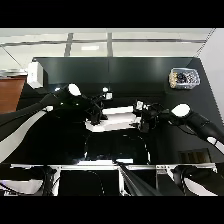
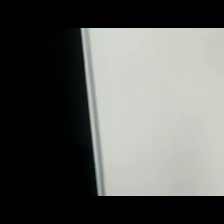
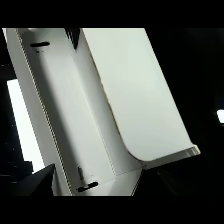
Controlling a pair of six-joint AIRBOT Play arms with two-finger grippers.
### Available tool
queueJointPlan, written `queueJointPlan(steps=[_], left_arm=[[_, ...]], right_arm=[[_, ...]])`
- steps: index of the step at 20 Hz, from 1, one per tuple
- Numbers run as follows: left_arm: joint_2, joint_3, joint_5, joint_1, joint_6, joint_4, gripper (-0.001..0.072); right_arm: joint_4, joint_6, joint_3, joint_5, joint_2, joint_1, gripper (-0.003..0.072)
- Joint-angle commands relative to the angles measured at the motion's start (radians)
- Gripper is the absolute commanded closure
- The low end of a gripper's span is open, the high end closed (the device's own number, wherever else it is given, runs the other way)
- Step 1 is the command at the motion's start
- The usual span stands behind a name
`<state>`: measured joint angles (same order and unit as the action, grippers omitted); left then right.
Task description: Fold the box and place the chain.
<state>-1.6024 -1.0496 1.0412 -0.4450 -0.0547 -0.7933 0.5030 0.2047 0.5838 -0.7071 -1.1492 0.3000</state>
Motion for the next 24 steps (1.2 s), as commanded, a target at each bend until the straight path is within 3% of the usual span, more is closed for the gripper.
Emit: queueJointPlan(steps=[1,6,9,13,24], left_arm=[[0.001,-0.01,-0.027,0.0,0.002,-0.003,0.0685],[0.003,-0.016,-0.077,-0.023,0.003,-0.052,0.0685],[0.007,-0.016,-0.068,-0.039,0.003,-0.064,0.0685],[0.016,-0.016,-0.069,-0.039,0.002,-0.063,0.0684],[0.016,-0.016,-0.07,-0.038,0.0,-0.063,0.0685]], right_arm=[[-0.017,0.04,0.001,-0.012,-0.01,-0.005,-0.001],[-0.016,0.048,0.001,-0.025,-0.01,-0.005,-0.001],[-0.029,0.069,0.001,-0.007,-0.01,-0.005,-0.001],[-0.03,0.07,0.001,-0.082,-0.046,-0.005,-0.001],[0.029,0.095,0.001,-0.078,-0.102,0.001,-0.001]])
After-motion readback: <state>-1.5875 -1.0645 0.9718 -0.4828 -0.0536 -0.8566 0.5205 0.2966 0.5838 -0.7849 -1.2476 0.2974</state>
